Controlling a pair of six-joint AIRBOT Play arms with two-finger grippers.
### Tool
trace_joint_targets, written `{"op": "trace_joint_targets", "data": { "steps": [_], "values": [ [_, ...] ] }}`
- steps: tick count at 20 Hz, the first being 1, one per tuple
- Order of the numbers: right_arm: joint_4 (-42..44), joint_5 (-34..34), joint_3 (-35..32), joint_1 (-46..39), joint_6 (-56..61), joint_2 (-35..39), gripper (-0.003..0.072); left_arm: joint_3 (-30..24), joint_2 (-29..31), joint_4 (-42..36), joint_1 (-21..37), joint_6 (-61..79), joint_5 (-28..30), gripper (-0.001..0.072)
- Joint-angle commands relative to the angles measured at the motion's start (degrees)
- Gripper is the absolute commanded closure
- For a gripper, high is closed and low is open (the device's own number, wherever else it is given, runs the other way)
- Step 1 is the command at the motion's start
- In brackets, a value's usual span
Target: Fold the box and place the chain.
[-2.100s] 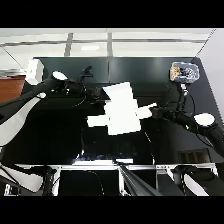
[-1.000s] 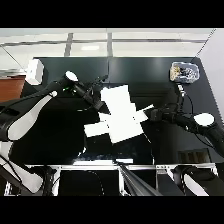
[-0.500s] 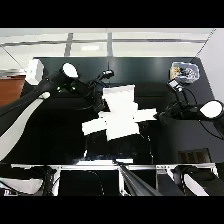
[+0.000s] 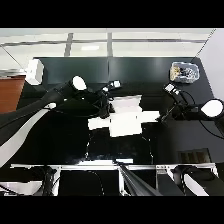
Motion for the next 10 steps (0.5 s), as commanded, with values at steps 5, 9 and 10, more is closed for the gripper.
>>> {"op": "trace_joint_targets", "data": {
  "steps": [5, 9, 10],
  "values": [
    [9.8, -1.0, 0.0, 2.0, -13.7, -3.7, 0.0080, 0.1, -2.1, 4.7, -0.4, 2.4, 0.8, 0.0686],
    [9.0, -1.6, 0.0, 5.7, -18.4, -8.7, 0.0088, 0.2, -2.1, 4.7, -0.4, 2.4, 0.7, 0.0685],
    [9.0, -1.7, 0.0, 6.3, -19.9, -9.6, 0.0087, 0.2, -2.1, 4.8, -0.4, 2.4, 0.6, 0.0685]
  ]
}}
